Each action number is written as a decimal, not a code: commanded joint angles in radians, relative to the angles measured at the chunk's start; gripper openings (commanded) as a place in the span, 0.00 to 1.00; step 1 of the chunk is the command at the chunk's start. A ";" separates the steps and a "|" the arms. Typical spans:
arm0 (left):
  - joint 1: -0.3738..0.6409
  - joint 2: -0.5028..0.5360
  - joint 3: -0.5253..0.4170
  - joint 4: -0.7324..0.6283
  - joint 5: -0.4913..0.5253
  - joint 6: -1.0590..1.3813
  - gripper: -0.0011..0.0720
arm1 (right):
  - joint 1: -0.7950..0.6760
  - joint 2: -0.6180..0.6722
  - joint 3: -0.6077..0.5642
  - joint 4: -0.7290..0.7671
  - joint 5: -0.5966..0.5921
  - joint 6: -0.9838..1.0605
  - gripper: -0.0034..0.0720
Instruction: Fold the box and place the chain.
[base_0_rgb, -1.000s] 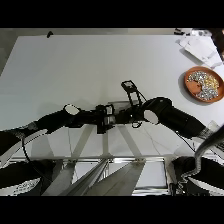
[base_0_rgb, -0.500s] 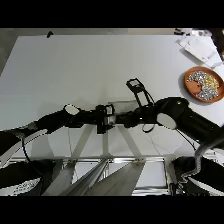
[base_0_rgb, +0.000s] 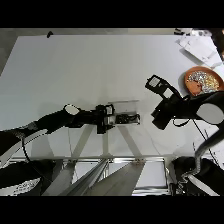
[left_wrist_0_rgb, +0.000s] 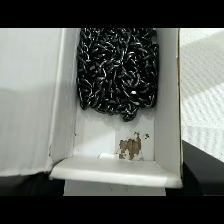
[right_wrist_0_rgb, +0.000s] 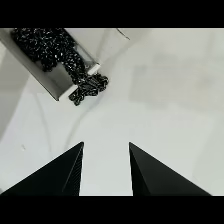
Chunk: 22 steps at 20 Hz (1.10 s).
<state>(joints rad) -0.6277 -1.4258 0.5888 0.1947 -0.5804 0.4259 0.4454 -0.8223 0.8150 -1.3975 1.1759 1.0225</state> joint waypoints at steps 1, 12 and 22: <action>0.000 0.000 0.000 0.000 0.000 0.000 0.39 | -0.113 -0.057 -0.009 0.164 -0.017 -0.462 0.59; 0.000 0.000 0.000 0.000 0.000 0.000 0.39 | -0.107 -0.338 -0.167 0.401 -0.243 -0.926 0.69; 0.000 0.000 0.000 0.000 0.000 0.000 0.39 | -0.069 -0.460 -0.167 0.386 -0.329 -0.998 0.66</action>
<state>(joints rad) -0.6266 -1.4258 0.5888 0.1932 -0.5774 0.4229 0.3729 -1.2629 0.6487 -0.9947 0.8776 0.0364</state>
